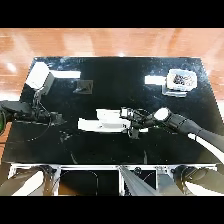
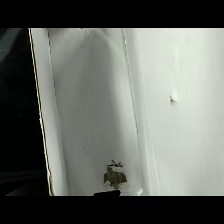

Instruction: Fold the box and place the chain.

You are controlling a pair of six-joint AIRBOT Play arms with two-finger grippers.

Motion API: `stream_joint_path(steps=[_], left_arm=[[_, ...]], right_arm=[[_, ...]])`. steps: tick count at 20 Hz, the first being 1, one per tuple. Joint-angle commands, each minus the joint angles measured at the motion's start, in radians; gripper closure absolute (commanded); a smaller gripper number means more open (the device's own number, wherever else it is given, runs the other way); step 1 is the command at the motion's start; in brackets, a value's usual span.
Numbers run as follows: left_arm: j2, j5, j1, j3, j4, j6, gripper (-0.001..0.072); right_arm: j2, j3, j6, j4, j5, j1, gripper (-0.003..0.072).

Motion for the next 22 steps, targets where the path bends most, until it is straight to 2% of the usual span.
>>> stream_joint_path(steps=[1, 5, 11, 15, 22], left_arm=[[-0.04, 0.008, 0.018, -0.011, -0.002, -0.142, 0.069], [-0.098, -0.026, -0.012, -0.017, -0.108, -0.133, 0.069], [-0.166, -0.024, -0.042, -0.017, -0.018, -0.123, 0.0689], [-0.171, -0.04, -0.054, -0.017, -0.067, -0.103, 0.069], [-0.214, -0.101, -0.195, -0.016, -0.09, -0.083, 0.069]], right_arm=[[0.0, 0.0, 0.001, 0.001, -0.002, 0.0, 0.0148], [0.0, 0.0, 0.006, 0.001, -0.008, 0.0, 0.0148], [0.0, 0.0, 0.006, 0.001, -0.008, 0.0, 0.0148], [0.0, 0.0, 0.006, 0.001, -0.008, 0.0, 0.0148], [0.0, 0.0, 0.006, 0.001, -0.008, 0.0, 0.0148]])
